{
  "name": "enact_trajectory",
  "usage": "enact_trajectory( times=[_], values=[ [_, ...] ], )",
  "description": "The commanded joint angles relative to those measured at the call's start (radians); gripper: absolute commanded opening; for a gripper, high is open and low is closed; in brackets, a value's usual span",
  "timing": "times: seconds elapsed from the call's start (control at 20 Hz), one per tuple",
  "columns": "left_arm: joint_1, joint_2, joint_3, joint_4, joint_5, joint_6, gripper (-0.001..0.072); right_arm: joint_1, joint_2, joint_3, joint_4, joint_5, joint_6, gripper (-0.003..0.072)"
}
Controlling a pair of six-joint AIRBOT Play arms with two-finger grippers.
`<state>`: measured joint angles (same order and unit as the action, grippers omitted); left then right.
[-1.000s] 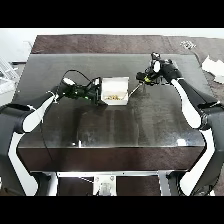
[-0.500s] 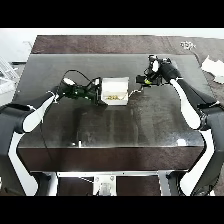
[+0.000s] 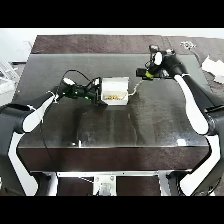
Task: Fold the box and place the chain.
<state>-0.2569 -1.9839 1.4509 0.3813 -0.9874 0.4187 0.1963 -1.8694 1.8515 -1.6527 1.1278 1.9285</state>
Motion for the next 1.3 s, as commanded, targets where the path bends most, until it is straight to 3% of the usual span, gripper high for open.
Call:
enact_trajectory(
  times=[0.0, 0.35, 0.55, 0.95, 1.25],
  values=[
    [0.000, 0.001, 0.000, 0.000, 0.001, 0.000, 0.0488, 0.037, 0.148, 0.007, -0.076, -0.007, 0.000, 0.0011],
    [0.000, 0.001, 0.000, 0.000, 0.001, 0.000, 0.0488, 0.188, 0.422, 0.007, -0.229, 0.044, -0.004, 0.0011],
    [0.000, 0.001, 0.000, 0.000, 0.001, 0.000, 0.0488, 0.294, 0.510, 0.007, -0.297, 0.044, -0.004, 0.0012],
    [0.000, 0.001, 0.000, 0.000, 0.001, 0.000, 0.0488, 0.417, 0.519, -0.005, -0.293, 0.028, -0.022, 0.0012],
    [0.000, 0.001, 0.000, 0.000, 0.001, 0.000, 0.0488, 0.463, 0.519, -0.130, -0.237, 0.021, -0.010, 0.0012]
  ],
)
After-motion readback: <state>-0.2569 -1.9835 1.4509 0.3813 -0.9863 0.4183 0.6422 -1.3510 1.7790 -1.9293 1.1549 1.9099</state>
